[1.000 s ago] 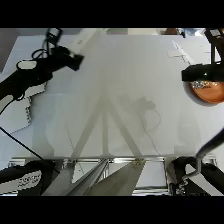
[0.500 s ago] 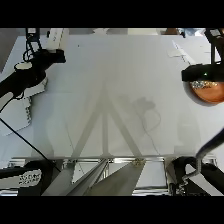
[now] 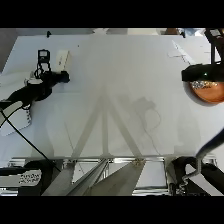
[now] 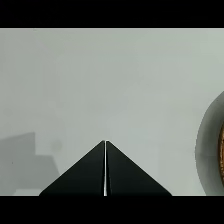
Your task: Fold the box and place the chain.
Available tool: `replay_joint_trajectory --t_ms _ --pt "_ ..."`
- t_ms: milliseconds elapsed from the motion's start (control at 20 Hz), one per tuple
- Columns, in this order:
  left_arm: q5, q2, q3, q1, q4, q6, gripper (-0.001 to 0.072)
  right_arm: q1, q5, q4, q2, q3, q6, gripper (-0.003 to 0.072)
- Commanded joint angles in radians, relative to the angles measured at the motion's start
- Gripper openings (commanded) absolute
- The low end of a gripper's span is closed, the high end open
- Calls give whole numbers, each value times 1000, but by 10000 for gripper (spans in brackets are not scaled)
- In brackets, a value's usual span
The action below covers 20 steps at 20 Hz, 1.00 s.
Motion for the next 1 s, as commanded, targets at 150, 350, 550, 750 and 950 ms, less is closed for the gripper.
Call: replay_joint_trajectory --t_ms 150,350,550,750,950 --pt "1 -3 -48 0 2 14 -3 0 0 0 1 1 0 13" --pt "22 -3 -107 0 1 72 -3 0 0 0 1 1 0 13" --pt "46 -6 -145 0 2 81 1 0 0 0 1 1 0 13" --pt "45 -5 -145 0 2 94 42 0 0 0 1 1 0 13" --pt "45 21 -145 -1 2 94 609 0 0 0 1 1 0 13"
